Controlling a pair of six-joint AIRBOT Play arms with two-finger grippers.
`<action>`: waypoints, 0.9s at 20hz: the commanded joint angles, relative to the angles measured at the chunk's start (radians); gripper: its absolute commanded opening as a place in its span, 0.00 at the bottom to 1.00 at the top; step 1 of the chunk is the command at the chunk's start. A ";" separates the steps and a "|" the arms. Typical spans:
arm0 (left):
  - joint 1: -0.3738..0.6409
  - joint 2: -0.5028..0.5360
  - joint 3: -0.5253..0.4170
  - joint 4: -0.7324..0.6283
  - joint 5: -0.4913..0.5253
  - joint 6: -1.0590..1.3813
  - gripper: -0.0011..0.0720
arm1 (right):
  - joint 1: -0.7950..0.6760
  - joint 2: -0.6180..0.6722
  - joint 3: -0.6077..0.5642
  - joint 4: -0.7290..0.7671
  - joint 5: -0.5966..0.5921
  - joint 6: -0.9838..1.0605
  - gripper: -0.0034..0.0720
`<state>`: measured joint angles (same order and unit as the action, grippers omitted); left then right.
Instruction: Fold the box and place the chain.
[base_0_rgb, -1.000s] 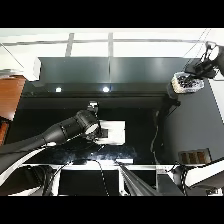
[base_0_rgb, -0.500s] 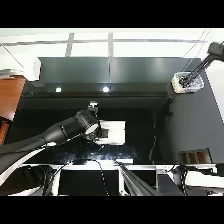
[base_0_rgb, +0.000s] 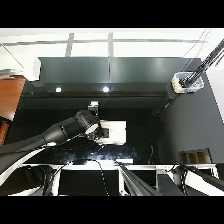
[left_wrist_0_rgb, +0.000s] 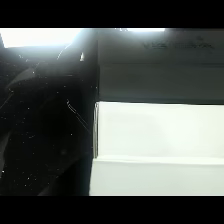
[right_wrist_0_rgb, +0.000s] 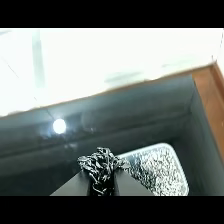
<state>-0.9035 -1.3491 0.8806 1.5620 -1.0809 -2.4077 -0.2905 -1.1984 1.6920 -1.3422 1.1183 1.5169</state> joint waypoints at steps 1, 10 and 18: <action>0.000 0.000 0.000 0.001 0.002 0.002 0.06 | 0.000 0.072 0.000 0.059 0.024 -0.013 0.07; 0.000 0.000 0.000 0.000 -0.002 0.002 0.06 | 0.148 0.211 0.000 -0.108 0.042 -0.016 0.07; 0.000 0.000 0.000 0.000 -0.005 0.002 0.06 | 0.174 0.209 0.000 -0.179 -0.051 -0.006 0.07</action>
<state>-0.9035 -1.3487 0.8806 1.5620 -1.0821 -2.4050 -0.1242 -0.9905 1.6920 -1.4769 1.1244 1.5097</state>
